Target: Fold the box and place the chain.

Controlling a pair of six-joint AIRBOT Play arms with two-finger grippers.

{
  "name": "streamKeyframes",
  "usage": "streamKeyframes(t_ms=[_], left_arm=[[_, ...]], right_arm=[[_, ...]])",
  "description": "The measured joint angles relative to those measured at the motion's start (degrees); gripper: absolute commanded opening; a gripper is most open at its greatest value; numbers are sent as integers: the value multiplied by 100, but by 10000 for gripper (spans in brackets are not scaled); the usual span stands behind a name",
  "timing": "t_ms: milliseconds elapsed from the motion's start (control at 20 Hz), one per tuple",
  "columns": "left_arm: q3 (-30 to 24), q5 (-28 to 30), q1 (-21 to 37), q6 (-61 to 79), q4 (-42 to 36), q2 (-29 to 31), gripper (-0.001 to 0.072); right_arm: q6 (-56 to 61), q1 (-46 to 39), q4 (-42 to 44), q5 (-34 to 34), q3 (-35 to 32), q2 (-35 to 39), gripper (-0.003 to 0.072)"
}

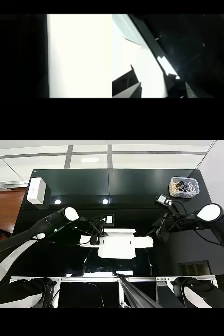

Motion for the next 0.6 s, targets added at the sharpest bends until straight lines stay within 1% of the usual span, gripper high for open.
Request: streamKeyframes(t_ms=[150,400,600], left_arm=[[0,157,-46,87,103,-74,32],[7,245,-68,-26,129,-142,32],[7,271,-72,-87,157,-155,32]], right_arm=[[-201,411,-7,-111,-295,0,627],[-881,1187,-20,-776,-938,0,627],[-1493,1663,-79,-1012,-1185,0,626]])
